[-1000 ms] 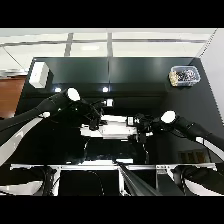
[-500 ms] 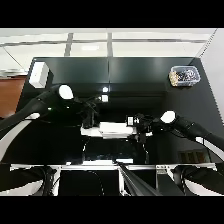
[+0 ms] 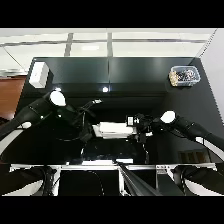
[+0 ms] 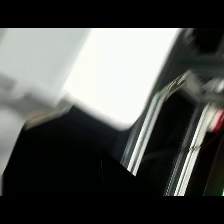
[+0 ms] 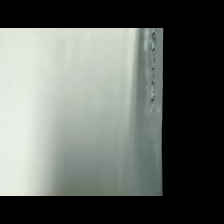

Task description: Fold the box and place the chain.

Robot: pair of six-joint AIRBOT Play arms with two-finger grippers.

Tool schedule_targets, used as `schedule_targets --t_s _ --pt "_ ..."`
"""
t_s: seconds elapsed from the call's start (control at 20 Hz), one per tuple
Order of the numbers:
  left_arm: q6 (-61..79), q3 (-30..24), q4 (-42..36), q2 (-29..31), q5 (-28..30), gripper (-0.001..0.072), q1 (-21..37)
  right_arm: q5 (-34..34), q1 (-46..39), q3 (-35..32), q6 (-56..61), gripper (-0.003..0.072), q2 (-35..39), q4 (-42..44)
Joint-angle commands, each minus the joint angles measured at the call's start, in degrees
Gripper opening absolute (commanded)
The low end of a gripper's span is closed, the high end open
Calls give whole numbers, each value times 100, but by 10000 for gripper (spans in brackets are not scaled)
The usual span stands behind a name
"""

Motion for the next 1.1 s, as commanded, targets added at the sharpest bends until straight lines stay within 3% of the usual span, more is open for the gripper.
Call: schedule_targets --t_s 0.0,0.15,0.35,0.55,0.7,0.9,1.05 --pt "387 -286 -1552 55 1360 23 -271 9 2 -4 2 236 -4 4" --pt "756 -286 -2129 199 2557 24 -107 9 2 -4 2 236 -4 7" --pt "732 -289 -2015 136 3696 24 26 7 2 -4 2 236 -4 9" --pt "407 -289 -1342 -345 3488 24 -24 7 2 -4 0 236 -4 13" --pt "214 -289 -1255 -540 3475 24 -24 7 2 -4 0 236 -4 13" --pt "212 -286 -1185 -420 3008 23 17 7 2 -4 2 236 -4 15" --pt "2 -286 -763 149 3005 23 39 7 2 -4 2 236 -4 17"
